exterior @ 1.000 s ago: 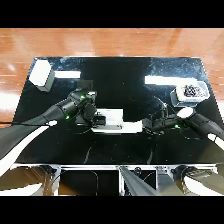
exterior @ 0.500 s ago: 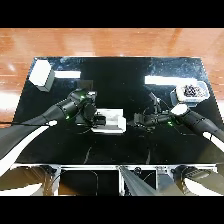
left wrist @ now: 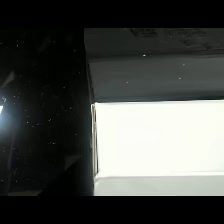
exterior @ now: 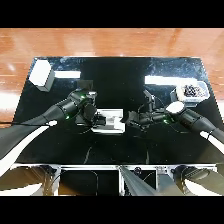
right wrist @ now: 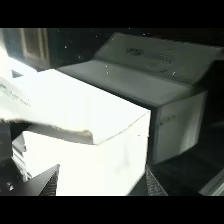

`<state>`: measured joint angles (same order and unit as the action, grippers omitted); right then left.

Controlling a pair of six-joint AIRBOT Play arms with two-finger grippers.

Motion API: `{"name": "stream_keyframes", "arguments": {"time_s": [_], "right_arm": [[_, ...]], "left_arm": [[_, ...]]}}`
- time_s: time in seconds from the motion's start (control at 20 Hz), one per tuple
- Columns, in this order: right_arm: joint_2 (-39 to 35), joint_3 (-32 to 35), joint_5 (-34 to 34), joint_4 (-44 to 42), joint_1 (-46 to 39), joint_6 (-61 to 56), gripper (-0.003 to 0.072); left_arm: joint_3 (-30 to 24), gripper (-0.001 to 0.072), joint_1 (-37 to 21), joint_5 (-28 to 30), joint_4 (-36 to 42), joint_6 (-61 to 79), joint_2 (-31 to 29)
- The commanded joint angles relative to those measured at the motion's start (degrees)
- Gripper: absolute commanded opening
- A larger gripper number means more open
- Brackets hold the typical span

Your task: Fold the box and place the chain.

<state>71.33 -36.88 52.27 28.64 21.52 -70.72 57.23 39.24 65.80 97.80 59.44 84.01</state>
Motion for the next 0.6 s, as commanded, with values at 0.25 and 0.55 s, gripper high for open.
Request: {"name": "stream_keyframes", "arguments": {"time_s": [0.25, 0.55], "right_arm": [[0.1, -8.8, -6.5, 25.6, 11.6, -28.8, 0.0591], [1.0, -10.3, -6.5, 29.5, 14.2, -37.0, 0.0537]], "left_arm": [[0.6, 0.0019, 1.3, 0.3, -3.0, -1.0, 0.0], [0.8, 0.0019, 2.3, 0.1, -3.0, -1.2, 0.1]]}}
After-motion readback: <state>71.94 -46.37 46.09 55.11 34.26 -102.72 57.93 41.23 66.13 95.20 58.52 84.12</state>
